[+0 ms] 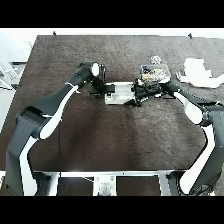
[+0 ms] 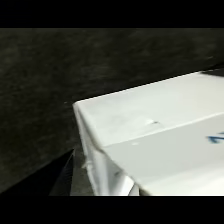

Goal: Fold the box and place the chain.

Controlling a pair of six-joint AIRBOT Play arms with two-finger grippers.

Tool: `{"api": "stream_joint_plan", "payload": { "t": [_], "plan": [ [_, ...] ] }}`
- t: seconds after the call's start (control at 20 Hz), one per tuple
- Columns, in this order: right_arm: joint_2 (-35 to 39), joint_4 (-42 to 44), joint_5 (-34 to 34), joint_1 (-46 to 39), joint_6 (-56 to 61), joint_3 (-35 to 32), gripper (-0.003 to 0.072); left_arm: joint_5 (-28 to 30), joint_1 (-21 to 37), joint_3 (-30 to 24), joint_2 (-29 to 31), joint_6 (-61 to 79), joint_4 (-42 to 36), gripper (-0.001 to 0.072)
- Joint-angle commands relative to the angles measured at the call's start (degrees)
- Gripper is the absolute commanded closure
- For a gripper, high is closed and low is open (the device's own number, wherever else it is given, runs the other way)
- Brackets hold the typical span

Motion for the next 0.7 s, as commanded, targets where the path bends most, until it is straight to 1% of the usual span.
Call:
{"api": "stream_joint_plan", "payload": {
  "t": [0.0, 0.3, 0.5, 0.65],
  "plan": [
    [0.0, 0.0, 0.0, 0.0, 0.02, -0.02, 0.011, -3.96, -0.13, 3.3, -1.88, -0.5, 1.68, 0.0261],
    [0.0, 0.0, 0.02, 0.0, 0.02, -0.02, 0.011, -3.32, -0.13, 4.07, -2.56, -0.59, 3.08, 0.0261],
    [0.0, 0.0, 0.0, 0.0, 0.02, -0.02, 0.011, -5.11, -0.13, 7.39, -4.87, -0.59, 3.19, 0.0261],
    [0.0, 0.0, 0.0, 0.0, 0.02, -0.02, 0.011, -5.97, -0.13, 7.37, -4.98, -0.48, 3.3, 0.0261]
  ]
}}
